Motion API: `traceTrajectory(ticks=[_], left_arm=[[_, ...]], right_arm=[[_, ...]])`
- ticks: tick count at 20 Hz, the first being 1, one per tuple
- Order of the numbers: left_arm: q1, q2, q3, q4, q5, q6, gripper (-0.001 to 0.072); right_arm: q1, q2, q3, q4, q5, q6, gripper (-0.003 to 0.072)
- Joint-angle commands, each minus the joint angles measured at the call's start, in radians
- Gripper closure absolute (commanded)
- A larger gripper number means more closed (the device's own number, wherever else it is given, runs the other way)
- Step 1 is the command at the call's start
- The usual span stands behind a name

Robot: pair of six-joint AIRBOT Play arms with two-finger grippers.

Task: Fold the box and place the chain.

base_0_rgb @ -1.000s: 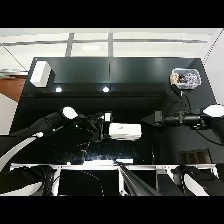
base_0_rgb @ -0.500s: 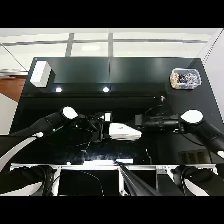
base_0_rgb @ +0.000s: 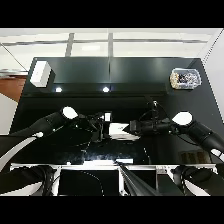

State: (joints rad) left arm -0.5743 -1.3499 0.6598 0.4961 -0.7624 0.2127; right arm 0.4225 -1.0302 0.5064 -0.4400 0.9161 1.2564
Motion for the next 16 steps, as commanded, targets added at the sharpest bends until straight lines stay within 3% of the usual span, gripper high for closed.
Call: traceTrajectory(ticks=[1, 16], left_arm=[[0.0, 0.0, 0.001, 0.0, 0.0, 0.0, 0.0234], [0.0, 0.0, 0.001, 0.0, 0.0, 0.0, 0.0229]], right_arm=[[0.003, -0.003, 0.0, -0.084, -0.002, 0.048, 0.0639], [0.004, -0.053, 0.0, -0.097, -0.021, 0.038, 0.0638]])
